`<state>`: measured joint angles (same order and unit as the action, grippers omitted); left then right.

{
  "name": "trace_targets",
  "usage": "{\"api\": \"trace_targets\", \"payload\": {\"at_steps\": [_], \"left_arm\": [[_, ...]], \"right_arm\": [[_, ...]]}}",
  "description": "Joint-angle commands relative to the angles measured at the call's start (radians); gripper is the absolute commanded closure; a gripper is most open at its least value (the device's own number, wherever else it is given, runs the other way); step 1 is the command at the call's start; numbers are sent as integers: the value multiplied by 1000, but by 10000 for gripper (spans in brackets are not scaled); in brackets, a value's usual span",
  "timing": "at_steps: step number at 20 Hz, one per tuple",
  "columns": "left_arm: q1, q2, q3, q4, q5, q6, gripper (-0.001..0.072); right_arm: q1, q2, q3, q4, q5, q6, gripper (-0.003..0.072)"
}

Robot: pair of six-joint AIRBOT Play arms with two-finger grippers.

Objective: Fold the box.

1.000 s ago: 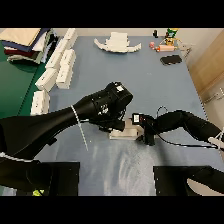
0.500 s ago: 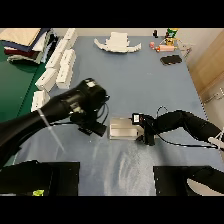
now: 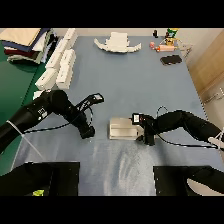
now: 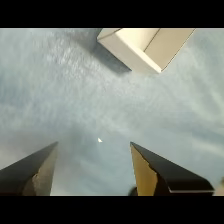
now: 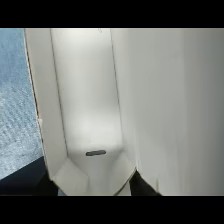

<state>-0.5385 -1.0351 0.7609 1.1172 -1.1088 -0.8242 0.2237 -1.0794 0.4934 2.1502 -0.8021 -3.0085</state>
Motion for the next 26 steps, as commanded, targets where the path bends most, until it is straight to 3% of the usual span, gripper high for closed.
{"api": "trace_targets", "payload": {"at_steps": [1,5,10,20,26], "left_arm": [[14,-26,-47,-32,131,358,14],[56,-33,-127,-170,177,671,14],[55,-34,-235,-599,296,1102,14],[-61,-147,-230,-695,448,1146,13],[-73,-175,-226,-715,455,1154,14]], "right_arm": [[0,0,0,0,0,0,181],[1,0,0,0,0,0,182],[0,0,0,0,0,0,182],[1,0,0,0,0,0,182],[1,0,0,0,0,0,182]]}}
